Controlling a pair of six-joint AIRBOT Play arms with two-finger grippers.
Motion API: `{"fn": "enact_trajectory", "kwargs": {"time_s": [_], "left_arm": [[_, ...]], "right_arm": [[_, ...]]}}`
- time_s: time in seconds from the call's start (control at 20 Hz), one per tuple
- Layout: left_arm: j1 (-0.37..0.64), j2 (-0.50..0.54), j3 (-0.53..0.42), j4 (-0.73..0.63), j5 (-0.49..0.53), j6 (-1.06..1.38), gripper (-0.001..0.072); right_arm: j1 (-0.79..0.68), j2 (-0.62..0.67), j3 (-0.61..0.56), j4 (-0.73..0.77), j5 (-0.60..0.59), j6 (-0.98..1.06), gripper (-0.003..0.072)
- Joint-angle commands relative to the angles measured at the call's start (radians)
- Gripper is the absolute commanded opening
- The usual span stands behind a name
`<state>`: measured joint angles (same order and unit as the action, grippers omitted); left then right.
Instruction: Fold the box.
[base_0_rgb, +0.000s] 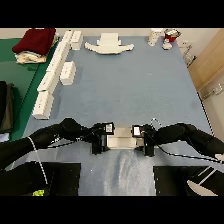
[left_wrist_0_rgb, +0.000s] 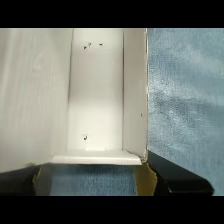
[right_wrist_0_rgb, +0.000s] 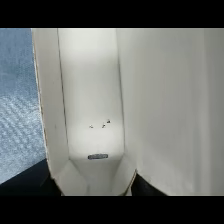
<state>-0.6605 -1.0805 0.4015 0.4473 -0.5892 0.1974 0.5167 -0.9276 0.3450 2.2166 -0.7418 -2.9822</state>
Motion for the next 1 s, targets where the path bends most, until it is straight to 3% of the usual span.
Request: {"fn": "enact_trajectory", "kwargs": {"time_s": [0.0, 0.2, 0.95], "left_arm": [[0.001, -0.005, 0.005, 0.037, -0.016, -0.016, 0.0694], [0.000, -0.006, 0.005, 0.119, -0.016, -0.115, 0.0694], [0.000, -0.012, 0.024, 0.074, -0.011, -0.022, 0.0694]], "right_arm": [[0.000, 0.000, 0.000, 0.000, 0.000, 0.000, 0.0487], [0.000, 0.000, 0.000, -0.002, 0.000, 0.000, 0.0487], [0.000, 0.000, 0.000, -0.002, 0.000, 0.000, 0.0487]]}}
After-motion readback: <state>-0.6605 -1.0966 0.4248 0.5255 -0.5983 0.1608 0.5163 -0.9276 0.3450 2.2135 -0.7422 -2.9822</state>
